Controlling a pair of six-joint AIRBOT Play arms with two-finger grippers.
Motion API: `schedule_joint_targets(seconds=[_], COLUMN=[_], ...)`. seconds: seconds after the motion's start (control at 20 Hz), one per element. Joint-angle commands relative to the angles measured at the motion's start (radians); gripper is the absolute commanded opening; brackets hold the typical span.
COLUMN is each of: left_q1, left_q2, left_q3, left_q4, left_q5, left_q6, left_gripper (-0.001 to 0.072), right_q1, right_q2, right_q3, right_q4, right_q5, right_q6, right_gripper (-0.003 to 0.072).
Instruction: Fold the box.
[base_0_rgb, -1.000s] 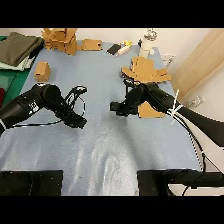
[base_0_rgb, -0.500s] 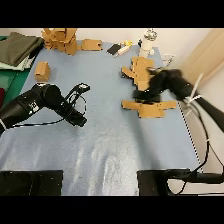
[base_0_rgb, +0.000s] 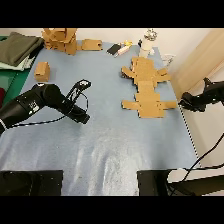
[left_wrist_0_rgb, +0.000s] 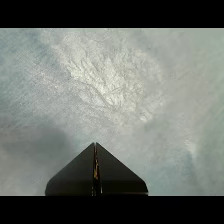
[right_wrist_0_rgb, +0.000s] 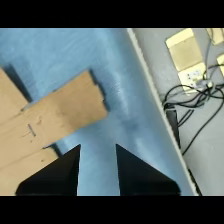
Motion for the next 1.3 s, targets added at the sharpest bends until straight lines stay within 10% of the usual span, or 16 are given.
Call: schedule_joint_targets(seconds=[0.0,0.3,1.25], left_q1=[0.001,0.001,0.001], left_q2=[0.000,0.000,0.000], left_q3=[0.000,0.000,0.000], left_q4=[-0.054,-0.137,-0.198], left_q5=[0.011,0.015,0.000], left_q6=[0.002,0.002,0.002], left_gripper=[0.0012,0.0012,0.0014], right_q1=[-0.099,-0.096,0.033], right_q2=[-0.069,-0.172,-0.221], right_q3=[0.002,0.010,0.097], right_q4=[0.128,0.347,0.385], right_q5=[0.056,0.026,-0.112], right_q6=[-0.173,-0.360,-0.418], right_gripper=[0.0342,0.0342,0.0174])
